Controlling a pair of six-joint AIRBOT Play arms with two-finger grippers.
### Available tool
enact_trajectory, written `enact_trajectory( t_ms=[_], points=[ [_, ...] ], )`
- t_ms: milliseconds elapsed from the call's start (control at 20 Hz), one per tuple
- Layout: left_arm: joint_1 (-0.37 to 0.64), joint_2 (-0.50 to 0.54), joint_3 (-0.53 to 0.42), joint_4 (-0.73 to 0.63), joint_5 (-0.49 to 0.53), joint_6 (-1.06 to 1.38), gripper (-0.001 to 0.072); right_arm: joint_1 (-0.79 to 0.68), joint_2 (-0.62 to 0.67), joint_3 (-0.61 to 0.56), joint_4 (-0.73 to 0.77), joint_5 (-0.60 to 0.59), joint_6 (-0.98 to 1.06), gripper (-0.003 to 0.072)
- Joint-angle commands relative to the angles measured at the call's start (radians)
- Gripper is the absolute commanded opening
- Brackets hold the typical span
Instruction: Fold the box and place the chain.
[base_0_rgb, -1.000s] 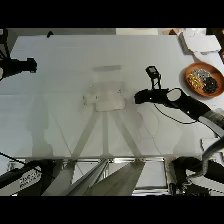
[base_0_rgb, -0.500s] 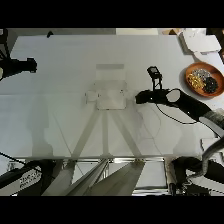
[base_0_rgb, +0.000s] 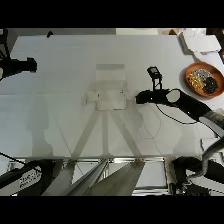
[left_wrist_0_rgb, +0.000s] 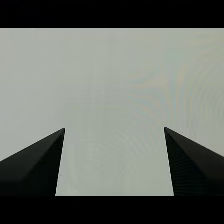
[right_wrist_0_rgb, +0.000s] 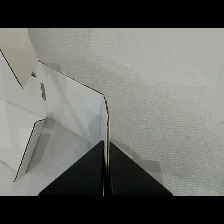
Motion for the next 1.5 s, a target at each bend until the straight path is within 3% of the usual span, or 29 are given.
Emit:
enact_trajectory(
  t_ms=[0,250,300,350,400,450,500,550,850,1000,1100,1450],
  points=[
    [0.0,0.0,0.001,-0.006,0.005,0.0,0.07,0.0,0.001,0.0,0.0,0.0,0.001,0.0012],
    [-0.002,-0.001,0.001,-0.04,0.006,-0.027,0.0696,0.0,0.001,0.0,0.0,0.0,0.001,0.0012],
    [-0.003,-0.001,0.001,-0.078,-0.006,-0.026,0.0635,0.0,0.001,0.0,0.0,0.0,0.001,0.0012],
    [-0.007,-0.001,0.001,-0.127,-0.026,-0.026,0.0475,0.0,0.001,0.0,0.0,0.0,0.001,0.0012],
    [-0.019,-0.001,0.001,-0.177,-0.056,-0.023,0.04,0.0,0.001,0.0,0.0,0.0,0.001,0.0012],
    [-0.042,-0.001,0.001,-0.211,-0.084,0.001,0.0429,0.0,0.001,0.0,0.0,0.0,0.001,0.0012],
    [-0.072,-0.001,0.001,-0.235,-0.109,0.059,0.0531,0.0,0.001,0.0,0.0,0.0,0.001,0.0012],
    [-0.113,-0.001,0.001,-0.254,-0.133,0.125,0.0565,0.0,0.001,0.0,0.0,0.0,0.001,0.0012],
    [-0.27,-0.039,0.02,-0.411,-0.187,0.431,0.0562,0.0,0.001,0.0,0.0,0.0,0.001,0.0012],
    [-0.265,-0.146,0.134,-0.576,-0.375,0.552,0.0588,0.0,0.001,0.0,0.0,-0.001,0.001,0.0012],
    [-0.265,-0.24,0.236,-0.653,-0.491,0.642,0.0654,0.0,0.001,0.0,0.0,-0.001,0.001,0.0012],
    [-0.267,-0.549,0.502,-0.917,-0.697,0.739,0.066,0.0,0.001,0.0,0.0,-0.001,0.001,0.0012]
  ],
)
